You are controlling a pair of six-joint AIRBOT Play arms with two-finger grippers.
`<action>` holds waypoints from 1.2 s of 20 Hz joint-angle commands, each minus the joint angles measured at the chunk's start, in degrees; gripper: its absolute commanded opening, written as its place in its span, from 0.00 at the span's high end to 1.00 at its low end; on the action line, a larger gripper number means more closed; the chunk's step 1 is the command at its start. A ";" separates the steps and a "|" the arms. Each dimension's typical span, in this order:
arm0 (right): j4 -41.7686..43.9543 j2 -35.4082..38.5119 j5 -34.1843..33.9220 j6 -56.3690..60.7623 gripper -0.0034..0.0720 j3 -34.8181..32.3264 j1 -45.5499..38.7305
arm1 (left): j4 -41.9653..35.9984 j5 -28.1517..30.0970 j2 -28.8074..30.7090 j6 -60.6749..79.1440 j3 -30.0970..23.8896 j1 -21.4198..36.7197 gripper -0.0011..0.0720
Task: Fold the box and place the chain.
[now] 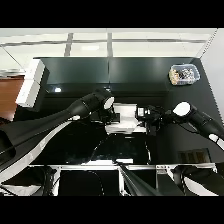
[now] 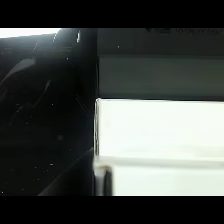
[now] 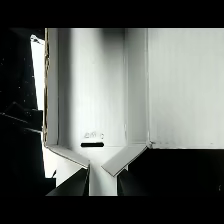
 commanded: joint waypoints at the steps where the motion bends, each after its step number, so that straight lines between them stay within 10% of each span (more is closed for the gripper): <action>1: 1.62 -1.03 0.26 -0.04 0.69 -0.13 0.66 | -0.02 0.09 0.02 -0.02 0.04 0.00 0.95; 7: 9.77 -4.22 -1.29 -0.02 0.69 -0.13 2.75 | -0.02 0.09 0.02 -0.02 0.04 0.00 0.95; 9: 9.77 -4.24 -1.49 0.85 0.42 -0.13 2.75 | -0.02 0.09 0.02 -0.04 0.04 0.00 0.95; 12: 9.73 -4.28 -0.39 2.62 0.60 -0.13 2.75 | -0.02 0.22 0.02 -0.02 0.04 0.00 0.95; 14: 9.68 -4.39 -0.39 4.04 0.41 -0.13 2.78 | -0.02 0.17 0.02 -0.02 0.04 0.00 0.95; 18: 9.07 -4.04 1.90 12.85 0.92 0.04 2.54 | -0.02 0.13 0.02 -0.02 0.04 0.00 0.95; 24: -5.64 6.36 19.91 56.41 0.92 7.02 -11.39 | -0.02 -0.04 0.02 -0.02 0.04 0.00 0.95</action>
